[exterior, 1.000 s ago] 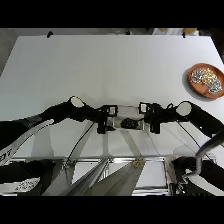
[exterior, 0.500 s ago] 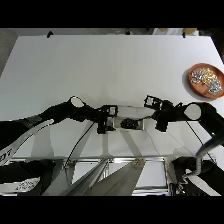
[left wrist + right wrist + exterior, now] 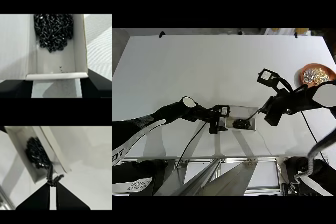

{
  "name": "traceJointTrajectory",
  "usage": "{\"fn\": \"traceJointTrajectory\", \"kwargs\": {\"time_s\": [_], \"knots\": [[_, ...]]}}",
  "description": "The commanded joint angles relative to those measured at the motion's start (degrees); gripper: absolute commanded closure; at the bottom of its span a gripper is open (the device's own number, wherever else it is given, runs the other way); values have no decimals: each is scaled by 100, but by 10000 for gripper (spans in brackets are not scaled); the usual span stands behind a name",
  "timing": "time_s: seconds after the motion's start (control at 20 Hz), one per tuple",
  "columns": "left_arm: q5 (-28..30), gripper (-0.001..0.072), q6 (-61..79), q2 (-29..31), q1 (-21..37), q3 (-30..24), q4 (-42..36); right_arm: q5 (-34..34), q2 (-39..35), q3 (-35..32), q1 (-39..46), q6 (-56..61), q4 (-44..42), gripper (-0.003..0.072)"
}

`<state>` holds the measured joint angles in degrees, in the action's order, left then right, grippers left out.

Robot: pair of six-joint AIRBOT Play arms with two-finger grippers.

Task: Fold the box and place the chain.

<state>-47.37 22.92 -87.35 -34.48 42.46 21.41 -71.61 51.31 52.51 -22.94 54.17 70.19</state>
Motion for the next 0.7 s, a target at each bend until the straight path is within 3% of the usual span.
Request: {"fn": "traceJointTrajectory", "kwargs": {"time_s": [0.0, 0.55, 0.65], "knots": [[2, 455, 0, 4, -2, 0, 2, 299, 120, 284, -743, 627, -57, 668], [0, 455, 0, 4, -2, 0, 2, 1215, 1486, 284, -1515, 1058, -219, 615], [-2, 454, 0, 4, -2, 0, 2, 1217, 1506, 286, -1532, 1051, -302, 417]]}}
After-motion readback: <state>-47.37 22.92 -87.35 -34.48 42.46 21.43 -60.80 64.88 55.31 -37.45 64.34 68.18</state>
